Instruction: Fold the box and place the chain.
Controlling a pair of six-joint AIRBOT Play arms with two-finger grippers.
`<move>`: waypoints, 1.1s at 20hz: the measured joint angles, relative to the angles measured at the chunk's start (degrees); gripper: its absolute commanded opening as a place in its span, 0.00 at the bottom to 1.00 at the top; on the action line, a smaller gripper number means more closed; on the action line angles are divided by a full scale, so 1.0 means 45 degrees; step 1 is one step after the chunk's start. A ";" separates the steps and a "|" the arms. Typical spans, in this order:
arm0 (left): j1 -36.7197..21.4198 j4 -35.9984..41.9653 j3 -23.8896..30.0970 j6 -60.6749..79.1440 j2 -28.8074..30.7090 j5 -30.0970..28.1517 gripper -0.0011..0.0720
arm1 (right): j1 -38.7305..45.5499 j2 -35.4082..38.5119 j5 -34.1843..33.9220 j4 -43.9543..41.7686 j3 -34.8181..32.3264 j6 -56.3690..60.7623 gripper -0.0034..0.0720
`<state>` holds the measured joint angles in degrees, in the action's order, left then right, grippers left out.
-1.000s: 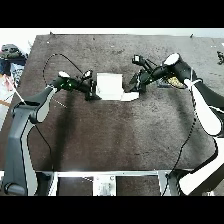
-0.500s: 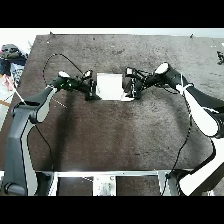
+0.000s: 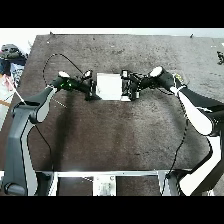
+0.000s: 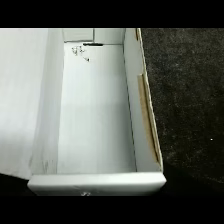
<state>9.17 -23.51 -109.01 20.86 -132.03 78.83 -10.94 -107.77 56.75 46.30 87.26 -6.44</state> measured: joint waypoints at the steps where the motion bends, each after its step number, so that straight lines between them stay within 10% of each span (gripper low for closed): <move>1: 0.0000 0.0000 0.0000 0.0000 0.0000 0.0005 0.64 | -0.0010 -0.0049 -0.0024 -0.0204 0.0000 -0.0034 0.34; 7: -0.0024 -0.0005 0.0000 0.0000 0.0000 0.0005 0.64 | -0.0044 -0.0432 -0.0097 -0.1656 0.0000 -0.0996 0.34; 9: -0.0019 -0.0005 0.0000 0.0000 0.0000 0.0005 0.64 | -0.0044 -0.0491 -0.0112 -0.1962 0.0000 -0.1180 0.55; 13: -0.0019 -0.0005 0.0000 0.0000 0.0000 -0.0005 0.64 | -0.0044 -0.0588 -0.0136 -0.2215 0.0000 -0.1350 0.59; 15: -0.0015 -0.0010 0.0000 0.0000 0.0000 -0.0015 0.64 | -0.0044 -0.0656 -0.0141 -0.2288 0.0000 -0.1384 0.93; 18: -0.0015 -0.0005 0.0000 -0.0005 0.0000 -0.0019 0.64 | -0.0044 -0.0719 -0.0146 -0.2278 0.0010 -0.1443 0.92; 20: -0.0015 0.0000 0.0000 -0.0005 0.0000 -0.0019 0.64 | -0.0044 -0.0733 -0.0209 -0.2210 0.0010 -0.1433 0.63; 22: -0.0015 0.0000 0.0000 0.0005 0.0000 -0.0015 0.64 | -0.0039 -0.0772 -0.0350 -0.1972 0.0005 -0.1433 0.61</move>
<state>9.10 -23.51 -109.01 20.88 -132.03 78.76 -11.11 -111.24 55.18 37.43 87.29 -12.88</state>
